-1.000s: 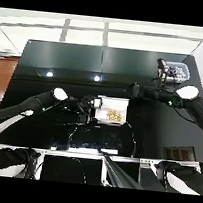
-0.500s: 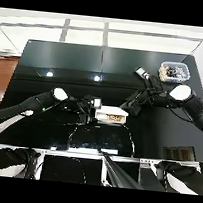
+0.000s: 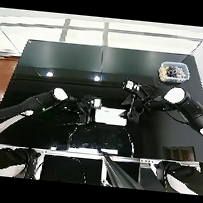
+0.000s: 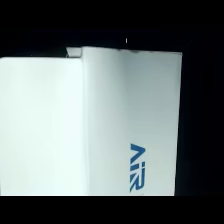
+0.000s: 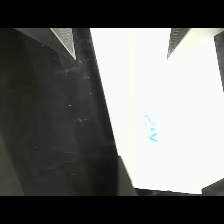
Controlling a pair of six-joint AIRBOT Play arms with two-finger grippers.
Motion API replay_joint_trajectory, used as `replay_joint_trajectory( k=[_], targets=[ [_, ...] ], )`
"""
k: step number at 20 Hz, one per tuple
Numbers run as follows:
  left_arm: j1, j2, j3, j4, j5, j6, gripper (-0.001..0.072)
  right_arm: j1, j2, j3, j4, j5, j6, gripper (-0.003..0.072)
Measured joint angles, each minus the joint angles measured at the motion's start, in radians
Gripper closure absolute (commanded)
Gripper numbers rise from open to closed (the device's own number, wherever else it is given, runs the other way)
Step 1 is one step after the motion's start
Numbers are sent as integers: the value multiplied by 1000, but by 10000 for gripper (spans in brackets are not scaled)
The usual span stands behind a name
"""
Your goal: Fold the box and place the chain.
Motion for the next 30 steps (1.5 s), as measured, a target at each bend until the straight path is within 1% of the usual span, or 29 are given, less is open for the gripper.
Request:
replay_joint_trajectory(
  k=[3,6,13,14,15,16,17,18,19,24,30],
  targets=[
    [0,0,0,0,0,0,339,2,-2,-2,18,44,-10,42],
    [0,0,0,0,0,0,339,2,-3,-3,20,60,-16,42],
    [0,0,0,0,-1,0,339,2,-3,-3,-22,32,-19,44],
    [0,0,0,0,-1,0,339,2,-3,-3,-24,31,-19,196],
    [0,0,0,0,-2,0,339,2,-3,-3,-27,30,-19,291],
    [0,0,0,0,0,-2,339,2,-3,-3,-27,30,-19,291],
    [0,0,0,0,0,-2,339,2,-3,-3,-27,28,-19,317],
    [0,0,0,0,0,-2,339,2,-3,-3,-28,27,-19,414],
    [0,0,0,-1,0,-2,339,2,-3,-3,-29,28,-19,428],
    [0,0,0,-1,0,-1,339,2,-3,-4,-31,26,-19,428],
    [0,0,0,0,0,0,339,2,-3,-32,-18,13,-21,428]
  ],
)
